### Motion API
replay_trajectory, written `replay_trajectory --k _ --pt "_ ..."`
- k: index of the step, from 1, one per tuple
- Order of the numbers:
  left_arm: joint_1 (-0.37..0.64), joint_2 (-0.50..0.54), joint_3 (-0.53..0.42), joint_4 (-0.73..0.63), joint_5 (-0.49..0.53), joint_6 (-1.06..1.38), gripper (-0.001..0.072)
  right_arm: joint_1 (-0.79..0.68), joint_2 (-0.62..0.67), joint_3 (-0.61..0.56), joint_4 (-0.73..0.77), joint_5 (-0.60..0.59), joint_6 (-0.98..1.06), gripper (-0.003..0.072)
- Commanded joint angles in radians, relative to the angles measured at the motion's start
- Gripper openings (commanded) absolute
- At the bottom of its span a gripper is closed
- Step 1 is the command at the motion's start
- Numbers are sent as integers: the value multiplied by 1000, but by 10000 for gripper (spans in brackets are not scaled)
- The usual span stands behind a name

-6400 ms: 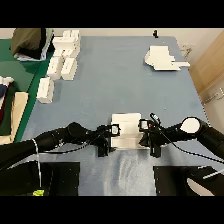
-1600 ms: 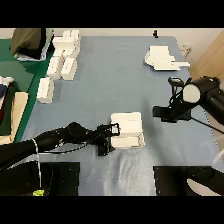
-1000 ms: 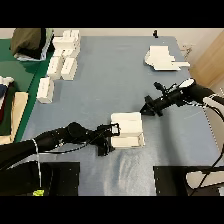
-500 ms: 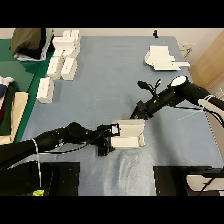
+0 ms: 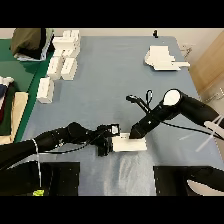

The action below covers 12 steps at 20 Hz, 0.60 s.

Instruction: Fold the box.

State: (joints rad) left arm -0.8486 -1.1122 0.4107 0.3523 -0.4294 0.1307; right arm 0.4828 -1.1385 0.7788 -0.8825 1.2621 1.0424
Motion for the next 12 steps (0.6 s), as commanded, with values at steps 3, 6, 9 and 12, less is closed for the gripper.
replay_trajectory --k 3,6,9,12 --pt "0 0 0 0 0 0 465 155 203 -110 -172 -282 -14 0" --pt "0 0 0 0 0 0 465 231 293 -182 -213 -418 -14 0" --pt "0 0 0 0 0 0 465 305 354 -256 -254 -544 -15 0" --pt "0 0 0 0 0 0 465 385 405 -329 -319 -642 -15 0"
